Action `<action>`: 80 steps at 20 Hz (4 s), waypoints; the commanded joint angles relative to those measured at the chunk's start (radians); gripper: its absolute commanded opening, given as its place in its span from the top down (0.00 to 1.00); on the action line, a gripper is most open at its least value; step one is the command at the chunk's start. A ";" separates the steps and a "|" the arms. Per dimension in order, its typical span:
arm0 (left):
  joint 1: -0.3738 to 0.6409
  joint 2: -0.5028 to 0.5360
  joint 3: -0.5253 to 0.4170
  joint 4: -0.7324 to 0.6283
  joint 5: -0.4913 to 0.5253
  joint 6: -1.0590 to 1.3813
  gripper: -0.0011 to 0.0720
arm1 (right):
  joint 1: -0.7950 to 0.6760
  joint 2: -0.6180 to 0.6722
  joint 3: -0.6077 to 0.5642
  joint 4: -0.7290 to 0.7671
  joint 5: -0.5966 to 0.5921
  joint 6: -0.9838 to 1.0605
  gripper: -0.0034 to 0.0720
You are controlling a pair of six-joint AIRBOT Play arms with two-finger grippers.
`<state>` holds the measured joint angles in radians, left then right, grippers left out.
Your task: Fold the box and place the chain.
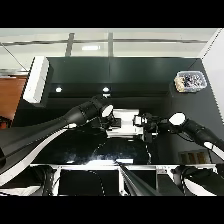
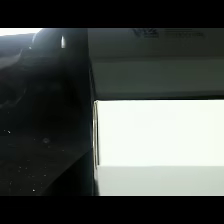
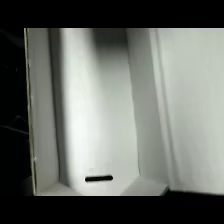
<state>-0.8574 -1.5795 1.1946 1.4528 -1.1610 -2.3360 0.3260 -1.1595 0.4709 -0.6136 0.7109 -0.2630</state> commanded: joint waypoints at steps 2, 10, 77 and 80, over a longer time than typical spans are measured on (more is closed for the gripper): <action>0.001 0.000 0.001 0.013 -0.003 0.017 0.95 | -0.002 0.086 0.000 -0.156 0.047 0.087 0.00; 0.001 0.000 0.001 0.016 0.009 0.037 0.95 | 0.001 0.103 0.000 -0.142 0.067 0.045 0.36; 0.001 0.000 0.000 0.005 0.012 0.036 0.94 | -0.211 -0.023 0.076 0.144 0.377 1.320 0.13; 0.001 0.000 0.000 0.005 0.012 0.036 0.94 | -0.098 -0.023 0.122 0.079 0.257 1.454 0.23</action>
<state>-0.8570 -1.5795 1.1946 1.4570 -1.1488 -2.3005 0.1349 -1.1831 0.5587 -0.4908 1.0832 1.0821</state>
